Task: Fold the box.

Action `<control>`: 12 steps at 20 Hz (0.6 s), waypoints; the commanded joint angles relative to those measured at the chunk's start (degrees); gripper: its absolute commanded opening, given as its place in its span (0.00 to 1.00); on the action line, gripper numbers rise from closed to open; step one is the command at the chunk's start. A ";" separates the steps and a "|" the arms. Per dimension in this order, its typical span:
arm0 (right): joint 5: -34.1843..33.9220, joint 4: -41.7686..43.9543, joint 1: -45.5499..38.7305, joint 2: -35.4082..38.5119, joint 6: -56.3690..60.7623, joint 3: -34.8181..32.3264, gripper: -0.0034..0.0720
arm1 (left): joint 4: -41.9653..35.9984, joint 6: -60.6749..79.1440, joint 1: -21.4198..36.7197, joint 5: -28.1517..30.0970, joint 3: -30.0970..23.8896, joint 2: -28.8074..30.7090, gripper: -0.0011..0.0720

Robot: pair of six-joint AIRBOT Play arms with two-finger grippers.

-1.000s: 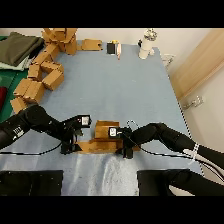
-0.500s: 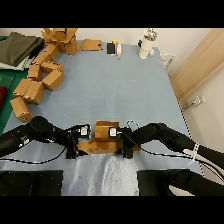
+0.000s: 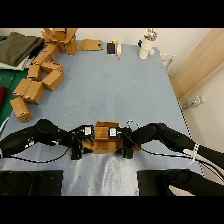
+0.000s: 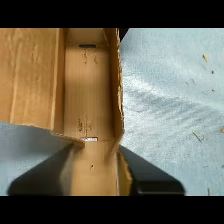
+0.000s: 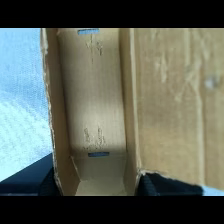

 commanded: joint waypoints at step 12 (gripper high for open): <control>0.02 0.00 0.00 0.04 0.00 0.04 0.71 | -5.49 0.24 -1.42 3.04 -0.20 -0.59 0.24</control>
